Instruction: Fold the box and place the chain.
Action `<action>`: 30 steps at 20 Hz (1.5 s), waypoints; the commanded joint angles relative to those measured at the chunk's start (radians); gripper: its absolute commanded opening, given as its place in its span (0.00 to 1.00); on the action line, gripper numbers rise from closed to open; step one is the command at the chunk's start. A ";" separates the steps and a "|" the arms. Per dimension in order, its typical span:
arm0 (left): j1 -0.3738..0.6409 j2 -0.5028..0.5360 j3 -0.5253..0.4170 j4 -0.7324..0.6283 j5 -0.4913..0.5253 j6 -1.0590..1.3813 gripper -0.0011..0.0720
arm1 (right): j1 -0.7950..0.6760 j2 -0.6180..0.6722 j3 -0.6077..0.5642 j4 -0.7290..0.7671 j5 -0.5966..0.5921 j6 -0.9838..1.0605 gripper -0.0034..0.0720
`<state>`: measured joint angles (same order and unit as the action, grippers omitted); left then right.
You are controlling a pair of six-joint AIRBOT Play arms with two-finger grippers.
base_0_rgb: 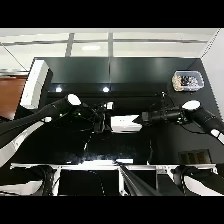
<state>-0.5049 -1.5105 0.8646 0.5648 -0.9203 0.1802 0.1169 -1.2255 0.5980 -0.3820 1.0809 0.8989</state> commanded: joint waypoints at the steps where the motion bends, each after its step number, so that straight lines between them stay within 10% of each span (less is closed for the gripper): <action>1: 0.000 0.000 0.001 0.000 0.000 -0.002 0.68 | 0.014 -0.013 -0.002 -0.077 -0.042 0.034 0.05; 12: 0.000 0.008 0.006 -0.007 -0.030 -0.002 0.68 | 0.043 0.056 0.068 -0.092 -0.006 0.021 0.06; 15: 0.001 0.026 0.006 0.006 -0.030 -0.007 0.73 | -0.062 0.161 0.149 -0.099 0.084 0.022 0.06; 16: 0.002 0.035 0.007 0.024 -0.026 -0.015 1.00 | -0.116 0.199 0.172 -0.110 0.110 0.023 0.06; 21: 0.016 0.137 0.021 0.249 -0.113 -0.241 1.00 | -0.453 0.359 0.203 -0.174 0.232 0.035 0.06; 30: -0.142 0.124 0.119 0.022 0.032 -0.305 1.00 | -0.602 0.375 0.197 -0.214 0.256 0.032 0.06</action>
<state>-0.5880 -1.3544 0.9340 0.6270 -0.9604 -0.0982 -0.4637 -0.8558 0.7952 -0.5880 1.3334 0.9337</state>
